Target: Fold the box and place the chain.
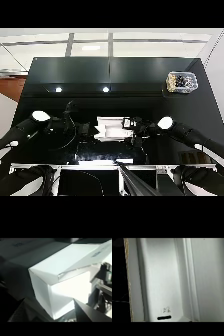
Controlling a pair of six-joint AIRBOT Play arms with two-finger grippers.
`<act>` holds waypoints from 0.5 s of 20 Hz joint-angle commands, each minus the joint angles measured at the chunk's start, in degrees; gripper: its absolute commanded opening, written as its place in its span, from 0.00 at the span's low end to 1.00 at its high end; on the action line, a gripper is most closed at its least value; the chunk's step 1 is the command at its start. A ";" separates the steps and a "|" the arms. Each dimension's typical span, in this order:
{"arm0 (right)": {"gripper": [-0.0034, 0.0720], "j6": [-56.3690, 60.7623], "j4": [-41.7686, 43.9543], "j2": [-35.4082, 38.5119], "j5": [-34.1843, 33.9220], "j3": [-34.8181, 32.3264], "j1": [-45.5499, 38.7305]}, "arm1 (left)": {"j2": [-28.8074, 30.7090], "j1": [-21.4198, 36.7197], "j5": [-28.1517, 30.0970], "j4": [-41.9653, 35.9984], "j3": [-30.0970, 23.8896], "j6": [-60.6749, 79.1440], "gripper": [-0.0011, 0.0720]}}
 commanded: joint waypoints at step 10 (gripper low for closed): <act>0.69 0.02 0.04 -0.04 0.00 -0.02 0.02 | 0.04 -16.09 18.86 8.96 1.77 -19.34 0.93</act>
